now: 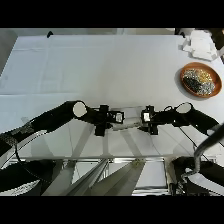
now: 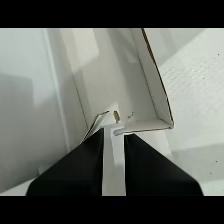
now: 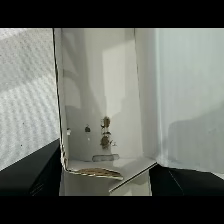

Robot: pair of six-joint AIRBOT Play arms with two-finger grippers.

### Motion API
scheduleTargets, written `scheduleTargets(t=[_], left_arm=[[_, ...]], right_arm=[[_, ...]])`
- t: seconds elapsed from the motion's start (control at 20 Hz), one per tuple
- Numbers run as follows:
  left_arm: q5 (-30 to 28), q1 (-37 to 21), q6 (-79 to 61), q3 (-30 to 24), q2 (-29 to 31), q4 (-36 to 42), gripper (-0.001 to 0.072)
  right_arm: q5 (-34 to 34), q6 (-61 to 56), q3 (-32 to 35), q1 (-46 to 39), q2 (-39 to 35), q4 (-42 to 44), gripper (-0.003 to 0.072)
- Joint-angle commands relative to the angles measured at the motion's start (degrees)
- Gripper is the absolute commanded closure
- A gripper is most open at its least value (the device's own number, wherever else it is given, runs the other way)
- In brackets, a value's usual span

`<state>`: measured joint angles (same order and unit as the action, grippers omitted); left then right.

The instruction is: Fold the box and place the chain.

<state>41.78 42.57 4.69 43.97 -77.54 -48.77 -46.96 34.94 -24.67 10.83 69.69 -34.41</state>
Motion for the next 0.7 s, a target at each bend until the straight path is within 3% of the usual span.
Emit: scheduleTargets(t=[0.0,0.35,0.5,0.65], left_arm=[[-2.95,1.42,1.38,0.04,-1.33,0.39,0.0573],[-6.4,3.98,4.76,0.04,-2.38,0.52,0.0549],[-6.67,4.09,7.13,0.04,-2.38,0.5,0.0281],[-6.67,4.07,8.85,0.04,-2.36,0.33,0.0275]], right_arm=[[-0.15,0.07,-0.02,0.04,-0.04,-0.07,0.0269],[-0.15,0.07,0.0,0.04,-0.04,-0.07,0.0269],[-0.15,0.07,-0.02,0.04,-0.04,-0.07,0.0269],[-0.15,0.07,-0.02,0.04,-0.04,-0.07,0.0269]])
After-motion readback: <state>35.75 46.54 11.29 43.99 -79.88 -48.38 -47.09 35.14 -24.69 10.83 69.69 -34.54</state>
